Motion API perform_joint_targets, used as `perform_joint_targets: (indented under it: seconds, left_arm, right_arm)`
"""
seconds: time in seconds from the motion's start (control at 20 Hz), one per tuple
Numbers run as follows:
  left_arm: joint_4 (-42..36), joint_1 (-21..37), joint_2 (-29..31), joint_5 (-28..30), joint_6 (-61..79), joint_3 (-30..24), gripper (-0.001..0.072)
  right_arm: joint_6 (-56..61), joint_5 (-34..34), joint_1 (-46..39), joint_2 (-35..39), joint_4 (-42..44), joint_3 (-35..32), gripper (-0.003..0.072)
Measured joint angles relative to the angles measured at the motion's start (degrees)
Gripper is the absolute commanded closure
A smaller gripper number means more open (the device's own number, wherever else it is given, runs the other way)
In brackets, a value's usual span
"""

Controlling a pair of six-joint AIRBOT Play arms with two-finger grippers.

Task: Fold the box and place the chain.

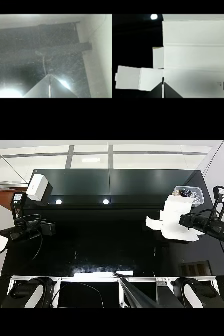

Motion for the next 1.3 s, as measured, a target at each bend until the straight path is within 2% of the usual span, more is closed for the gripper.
perform_joint_targets:
  seconds: [0.7, 1.3]
  left_arm:
    - [0.0, 0.0, 0.0, 0.07, 0.0, 0.02, 0.0685]
    - [-0.07, 0.0, 0.0, 4.37, 0.0, -0.04, 0.0685]
  right_arm:
    - [0.0, 0.02, 0.0, 0.0, 0.0, 0.0, 0.065]
    - [0.0, -1.49, 0.0, 0.0, 0.04, 0.0, 0.065]
